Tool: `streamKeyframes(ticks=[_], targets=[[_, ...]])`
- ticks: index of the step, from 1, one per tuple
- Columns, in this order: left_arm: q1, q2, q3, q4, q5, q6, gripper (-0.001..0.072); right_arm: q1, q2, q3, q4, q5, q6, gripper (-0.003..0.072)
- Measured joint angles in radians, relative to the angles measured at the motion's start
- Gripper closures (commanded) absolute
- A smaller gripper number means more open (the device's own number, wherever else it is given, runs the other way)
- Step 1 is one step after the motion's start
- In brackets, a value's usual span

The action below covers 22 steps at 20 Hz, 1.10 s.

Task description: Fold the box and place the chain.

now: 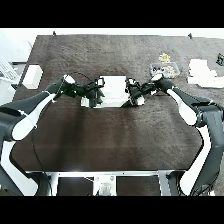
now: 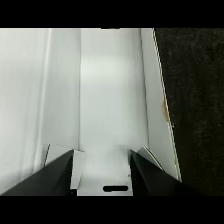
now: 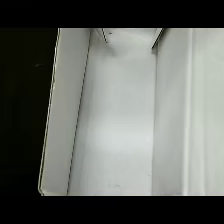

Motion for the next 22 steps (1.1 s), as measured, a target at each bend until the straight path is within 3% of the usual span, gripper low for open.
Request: streamKeyframes(ticks=[1, 8, 9, 10, 11, 13, 14, 15, 22], targets=[[0.0, 0.0, 0.0, 0.0, -0.006, 0.0, 0.0133, 0.0, 0.0, 0.0, 0.0, 0.0, 0.0, 0.0094], [0.0, 0.0, 0.0, 0.002, -0.006, -0.001, 0.0137, 0.0, 0.0, 0.0, 0.0, -0.001, 0.001, 0.0095], [0.0, 0.0, 0.0, 0.002, -0.004, -0.001, 0.0172, 0.0, 0.0, 0.0, 0.0, -0.001, 0.001, 0.0095], [0.0, 0.0, 0.0, 0.003, -0.002, -0.001, 0.0364, 0.0, 0.0, 0.0, 0.0, -0.001, 0.0, 0.0095], [0.0, 0.0, 0.0, 0.004, 0.009, -0.008, 0.0431, 0.0, 0.0, 0.0, 0.0, -0.001, 0.0, 0.0095], [0.0, 0.0, 0.0, 0.029, 0.011, -0.032, 0.0435, 0.0, 0.0, 0.0, 0.001, -0.001, 0.001, 0.0095], [0.0, 0.0, 0.0, 0.048, 0.01, -0.047, 0.0574, 0.0, 0.0, 0.0, 0.001, -0.001, 0.001, 0.0094], [0.004, 0.0, 0.0, 0.071, 0.008, -0.06, 0.0656, 0.0, 0.0, 0.0, 0.001, -0.001, 0.001, 0.0094], [0.082, 0.013, 0.0, 0.1, -0.065, -0.103, 0.0691, 0.0, 0.0, 0.0, 0.001, -0.001, 0.001, 0.0095]])
